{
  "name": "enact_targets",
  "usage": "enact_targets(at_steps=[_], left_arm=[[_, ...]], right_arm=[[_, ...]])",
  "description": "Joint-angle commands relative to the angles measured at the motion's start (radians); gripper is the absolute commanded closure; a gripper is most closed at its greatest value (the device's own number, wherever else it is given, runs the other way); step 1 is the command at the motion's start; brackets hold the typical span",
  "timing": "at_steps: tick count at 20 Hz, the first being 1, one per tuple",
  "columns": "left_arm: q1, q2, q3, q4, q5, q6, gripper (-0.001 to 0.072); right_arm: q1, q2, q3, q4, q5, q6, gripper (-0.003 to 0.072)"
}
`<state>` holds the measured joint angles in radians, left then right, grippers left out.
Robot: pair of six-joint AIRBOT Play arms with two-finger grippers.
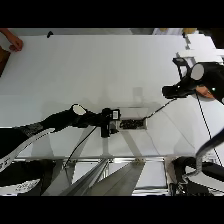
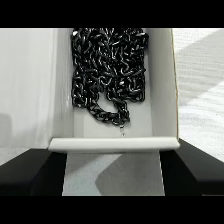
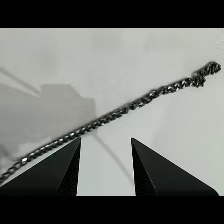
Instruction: Fold the box and place the chain.
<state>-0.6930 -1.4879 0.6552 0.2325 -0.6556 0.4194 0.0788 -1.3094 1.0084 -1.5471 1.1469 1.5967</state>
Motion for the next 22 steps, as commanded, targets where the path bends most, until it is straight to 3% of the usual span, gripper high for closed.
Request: enact_targets(at_steps=[1,14,17,19,22], left_arm=[[0.000,0.001,0.000,0.000,0.000,0.000,0.0376],[0.000,0.001,0.000,0.000,0.000,0.000,0.0376],[0.000,0.001,0.000,0.000,0.000,0.000,0.0376],[0.000,0.001,0.000,0.000,0.000,0.000,0.0376],[0.000,0.001,0.000,0.000,0.000,0.000,0.0376]], right_arm=[[-0.019,-0.069,-0.033,-0.016,-0.031,-0.001,0.0334],[-0.019,-0.169,-0.033,-0.017,-0.076,0.022,0.0354],[-0.019,-0.188,-0.033,-0.017,-0.066,0.027,0.0444],[-0.019,-0.187,-0.033,-0.021,-0.055,0.026,0.0662],[-0.018,-0.137,-0.033,-0.037,-0.026,0.025,0.0664]])
